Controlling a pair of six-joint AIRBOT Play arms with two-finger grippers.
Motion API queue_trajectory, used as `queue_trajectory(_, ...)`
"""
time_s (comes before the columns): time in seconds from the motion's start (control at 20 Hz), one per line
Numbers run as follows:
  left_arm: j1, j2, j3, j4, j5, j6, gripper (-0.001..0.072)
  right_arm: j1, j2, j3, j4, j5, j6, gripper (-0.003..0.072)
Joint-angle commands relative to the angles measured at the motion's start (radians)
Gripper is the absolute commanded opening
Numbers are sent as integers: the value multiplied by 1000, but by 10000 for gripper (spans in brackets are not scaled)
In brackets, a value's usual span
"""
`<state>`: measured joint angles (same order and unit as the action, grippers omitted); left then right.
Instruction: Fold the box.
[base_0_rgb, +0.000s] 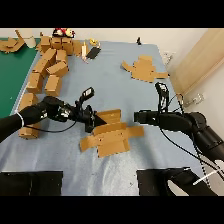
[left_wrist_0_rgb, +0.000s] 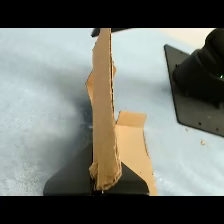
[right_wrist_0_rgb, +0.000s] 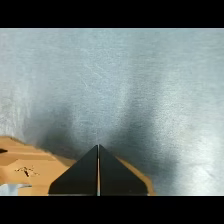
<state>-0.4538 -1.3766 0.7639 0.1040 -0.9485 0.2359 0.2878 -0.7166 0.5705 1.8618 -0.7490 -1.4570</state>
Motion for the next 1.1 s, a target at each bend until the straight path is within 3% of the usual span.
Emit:
queue_trajectory(0.0,-47,32,-44,48,71,115,10,0,-1,1,5,7,4,20)
queue_trajectory(0.15,-76,51,-44,79,111,116,10,0,-1,1,4,7,20,20)
queue_trajectory(1.05,-77,57,-106,84,82,142,10,0,-1,1,4,36,21,20)
